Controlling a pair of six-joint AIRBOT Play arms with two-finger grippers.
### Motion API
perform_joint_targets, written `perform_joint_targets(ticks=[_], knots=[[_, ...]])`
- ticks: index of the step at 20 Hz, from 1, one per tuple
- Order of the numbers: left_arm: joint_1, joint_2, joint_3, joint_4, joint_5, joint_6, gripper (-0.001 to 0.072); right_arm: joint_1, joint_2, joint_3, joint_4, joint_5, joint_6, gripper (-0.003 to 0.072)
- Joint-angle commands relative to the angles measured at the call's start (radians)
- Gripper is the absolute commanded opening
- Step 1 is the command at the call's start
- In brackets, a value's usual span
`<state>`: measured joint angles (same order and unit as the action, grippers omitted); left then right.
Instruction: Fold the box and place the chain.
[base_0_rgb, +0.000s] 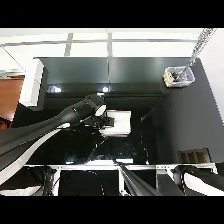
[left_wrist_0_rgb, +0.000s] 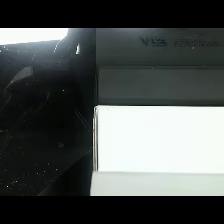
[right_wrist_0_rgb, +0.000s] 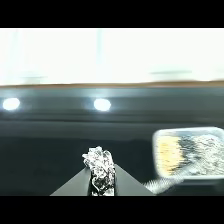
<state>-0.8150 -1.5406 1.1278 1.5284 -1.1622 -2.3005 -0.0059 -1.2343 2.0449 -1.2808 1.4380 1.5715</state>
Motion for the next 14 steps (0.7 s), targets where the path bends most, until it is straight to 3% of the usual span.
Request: perform_joint_targets(ticks=[1, 4, 7, 10, 14], knots=[[0.001, -0.001, 0.001, 0.0, 0.001, 0.0, 0.0028, 0.07, 0.082, -0.006, 0.13, 0.048, -0.149, 0.0016], [0.001, -0.001, 0.001, 0.0, 0.001, 0.0, 0.0028, 0.127, 0.097, -0.01, 0.225, 0.159, -0.148, 0.0017], [0.001, -0.001, 0.001, 0.0, 0.0, 0.0, 0.0028, 0.186, 0.104, -0.093, 0.298, 0.29, -0.167, 0.0017], [0.001, -0.001, 0.001, 0.001, 0.0, 0.0, 0.0028, 0.251, 0.105, -0.233, 0.383, 0.265, -0.201, 0.0017], [0.001, -0.001, 0.001, 0.0, 0.0, 0.0, 0.0028, 0.352, 0.105, -0.465, 0.416, 0.141, -0.222, 0.0017]])
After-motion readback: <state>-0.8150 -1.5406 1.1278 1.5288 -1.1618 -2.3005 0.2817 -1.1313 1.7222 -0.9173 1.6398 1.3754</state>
